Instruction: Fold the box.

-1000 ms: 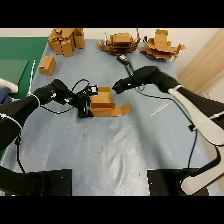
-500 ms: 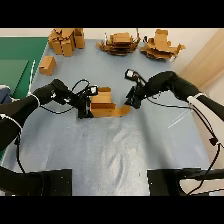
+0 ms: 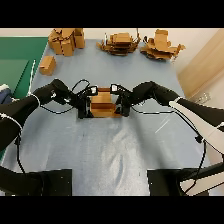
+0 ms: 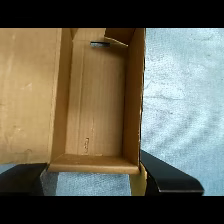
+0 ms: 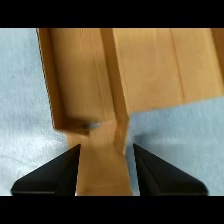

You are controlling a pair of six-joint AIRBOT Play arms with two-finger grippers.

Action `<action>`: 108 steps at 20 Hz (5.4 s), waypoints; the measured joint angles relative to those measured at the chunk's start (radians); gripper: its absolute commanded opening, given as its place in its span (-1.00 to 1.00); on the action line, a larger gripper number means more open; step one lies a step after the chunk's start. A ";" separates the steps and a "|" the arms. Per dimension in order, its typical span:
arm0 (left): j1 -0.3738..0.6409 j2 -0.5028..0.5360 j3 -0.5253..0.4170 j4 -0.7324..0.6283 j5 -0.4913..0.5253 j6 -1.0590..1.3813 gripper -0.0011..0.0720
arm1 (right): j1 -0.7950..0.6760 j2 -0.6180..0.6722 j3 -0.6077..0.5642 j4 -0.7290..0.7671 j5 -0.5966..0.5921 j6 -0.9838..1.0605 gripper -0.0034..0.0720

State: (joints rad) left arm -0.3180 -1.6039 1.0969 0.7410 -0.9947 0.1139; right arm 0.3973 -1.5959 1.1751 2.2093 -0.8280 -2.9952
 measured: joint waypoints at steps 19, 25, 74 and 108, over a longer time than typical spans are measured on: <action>0.001 0.000 0.000 0.002 0.002 0.001 0.03 | 0.022 -0.015 -0.001 0.089 -0.029 -0.007 -0.13; 0.001 0.000 0.000 0.002 0.002 0.000 0.03 | 0.029 -0.020 -0.001 0.132 0.012 -0.007 -0.13; 0.000 -0.004 0.000 0.011 0.000 0.001 0.02 | -0.364 0.184 -0.060 0.055 -0.200 0.983 -0.90; 0.000 -0.004 0.000 0.018 -0.011 -0.002 0.02 | -0.130 -0.034 -0.002 0.406 -0.264 0.927 0.34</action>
State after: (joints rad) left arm -0.3180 -1.6077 1.0973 0.7593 -1.0054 0.1120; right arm 0.2676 -1.6302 1.1732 2.6152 -1.0916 -2.0682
